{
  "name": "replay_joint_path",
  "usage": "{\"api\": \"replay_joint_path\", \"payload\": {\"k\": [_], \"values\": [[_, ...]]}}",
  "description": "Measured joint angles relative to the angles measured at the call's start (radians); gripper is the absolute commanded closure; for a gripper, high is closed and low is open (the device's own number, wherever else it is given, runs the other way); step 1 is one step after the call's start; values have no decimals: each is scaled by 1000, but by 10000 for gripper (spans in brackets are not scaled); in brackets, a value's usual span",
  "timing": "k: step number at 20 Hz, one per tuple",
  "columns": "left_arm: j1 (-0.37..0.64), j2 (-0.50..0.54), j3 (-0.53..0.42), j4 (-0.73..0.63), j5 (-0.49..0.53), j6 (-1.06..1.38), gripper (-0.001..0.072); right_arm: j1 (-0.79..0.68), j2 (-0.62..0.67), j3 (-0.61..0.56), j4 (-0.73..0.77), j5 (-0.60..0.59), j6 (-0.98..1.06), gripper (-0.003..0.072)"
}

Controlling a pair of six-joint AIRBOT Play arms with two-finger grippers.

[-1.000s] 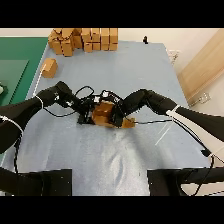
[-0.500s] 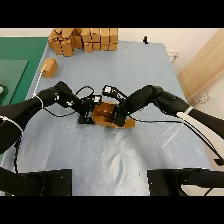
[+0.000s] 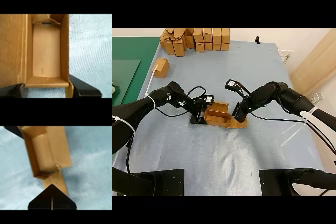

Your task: Fold the box.

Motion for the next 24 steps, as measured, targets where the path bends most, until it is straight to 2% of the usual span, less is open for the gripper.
{"api": "replay_joint_path", "payload": {"k": [1, 2, 3, 10, 13, 14, 15, 19, 20, 21, 22, 24], "values": [[0, 0, 0, 0, 0, 0, 541, -7, -14, -1, -15, 10, 8, 586], [0, 0, 0, 0, 0, 0, 541, -11, -29, -3, -25, 14, 12, 660], [0, 0, 0, 0, 0, 1, 541, -13, -47, -4, -35, 19, 13, 677], [0, 0, 0, 0, 0, 2, 541, -19, -135, -6, -32, 108, 11, 678], [0, -1, 0, 0, 0, 2, 541, -1, -145, -6, -23, 113, -68, 677], [0, -2, 0, 0, 0, 2, 541, 6, -146, -6, -23, 100, -98, 663], [0, -3, 0, -1, 0, 2, 541, 8, -148, -6, -32, 80, -121, 591], [0, -5, 0, -1, 0, 2, 541, 17, -150, -6, -75, 45, -187, 572], [0, -5, 0, -1, 0, 2, 541, 17, -150, -6, -79, 48, -202, 493], [0, -5, 0, -1, -1, 2, 541, 17, -150, -6, -84, 60, -213, 346], [0, -5, 0, -1, -1, 2, 541, 17, -150, -6, -87, 75, -222, 315], [0, -6, 0, -1, -1, 2, 541, 18, -150, -6, -90, 106, -240, 315]]}}
